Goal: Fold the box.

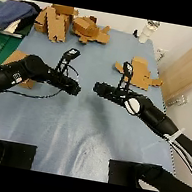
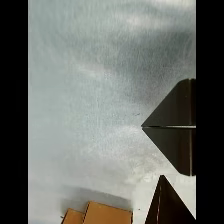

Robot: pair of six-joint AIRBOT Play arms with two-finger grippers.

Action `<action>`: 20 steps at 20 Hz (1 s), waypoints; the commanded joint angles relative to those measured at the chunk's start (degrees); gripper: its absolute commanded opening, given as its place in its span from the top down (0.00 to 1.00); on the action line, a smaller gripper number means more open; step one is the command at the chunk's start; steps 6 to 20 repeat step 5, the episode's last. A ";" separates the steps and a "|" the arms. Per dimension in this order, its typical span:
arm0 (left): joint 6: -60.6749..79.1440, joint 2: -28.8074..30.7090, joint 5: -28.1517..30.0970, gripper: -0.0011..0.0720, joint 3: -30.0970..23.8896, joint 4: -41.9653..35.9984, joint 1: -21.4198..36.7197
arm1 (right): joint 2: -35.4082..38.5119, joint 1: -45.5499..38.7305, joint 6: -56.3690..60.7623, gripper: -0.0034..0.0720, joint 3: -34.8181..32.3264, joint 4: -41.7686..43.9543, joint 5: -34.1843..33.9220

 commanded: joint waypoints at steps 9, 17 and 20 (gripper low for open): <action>-0.87 -1.05 1.97 0.97 0.57 0.17 -0.98 | -1.57 0.59 -0.59 0.95 0.94 0.20 0.59; -0.87 -1.05 1.97 0.97 0.57 0.17 -0.98 | -1.57 0.59 -0.59 0.95 0.94 0.20 0.59; -0.87 -1.05 1.97 0.97 0.57 0.17 -0.98 | -1.57 0.59 -0.59 0.95 0.94 0.20 0.59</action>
